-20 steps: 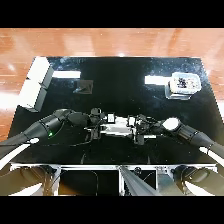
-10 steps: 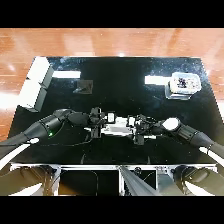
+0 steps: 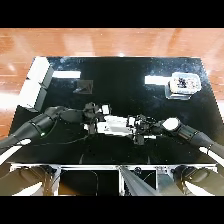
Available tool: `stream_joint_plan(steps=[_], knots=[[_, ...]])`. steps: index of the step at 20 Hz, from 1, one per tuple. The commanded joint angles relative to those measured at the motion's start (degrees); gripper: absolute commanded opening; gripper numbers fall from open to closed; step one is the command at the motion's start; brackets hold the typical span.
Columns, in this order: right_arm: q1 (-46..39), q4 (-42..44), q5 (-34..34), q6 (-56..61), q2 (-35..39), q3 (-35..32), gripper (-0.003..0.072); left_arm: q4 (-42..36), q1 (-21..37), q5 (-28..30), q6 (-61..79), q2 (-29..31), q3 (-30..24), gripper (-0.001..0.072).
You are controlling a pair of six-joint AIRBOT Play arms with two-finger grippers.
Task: Fold the box and place the chain.
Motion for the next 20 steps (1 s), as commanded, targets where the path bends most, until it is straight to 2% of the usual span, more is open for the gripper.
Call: stream_joint_plan(steps=[1, 3, 7, 9, 13, 19, 20], knots=[[0.04, 0.0, -0.02, 0.04, -0.04, 0.04, 0.0546, 0.52, 4.61, 0.52, -9.66, 2.86, 0.0, 0.0019], [0.04, 0.0, -0.02, 0.04, -0.04, 0.04, 0.0546, 0.66, 8.55, 4.48, -17.38, 3.5, 0.0, 0.0019], [0.04, 0.0, -0.02, 0.04, -0.04, 0.04, 0.0547, 1.33, 16.41, 18.14, -32.65, 3.34, -0.02, 0.0018], [0.02, 0.0, -0.02, 0.04, -0.04, 0.04, 0.0546, 1.99, 19.8, 22.21, -41.24, 2.82, -0.02, 0.0018], [0.02, 0.0, -0.02, 0.07, -0.04, 0.04, 0.0547, 4.96, 24.87, 25.03, -53.46, 0.39, -0.02, 0.0018], [0.02, 0.0, -0.02, 0.04, -0.04, 0.04, 0.0558, 3.72, 25.18, 26.99, -57.81, -0.72, -0.09, 0.0018], [0.02, 0.0, -0.02, 0.07, -0.04, 0.04, 0.0577, 3.63, 25.16, 27.5, -59.67, -1.09, -0.13, 0.0018]])
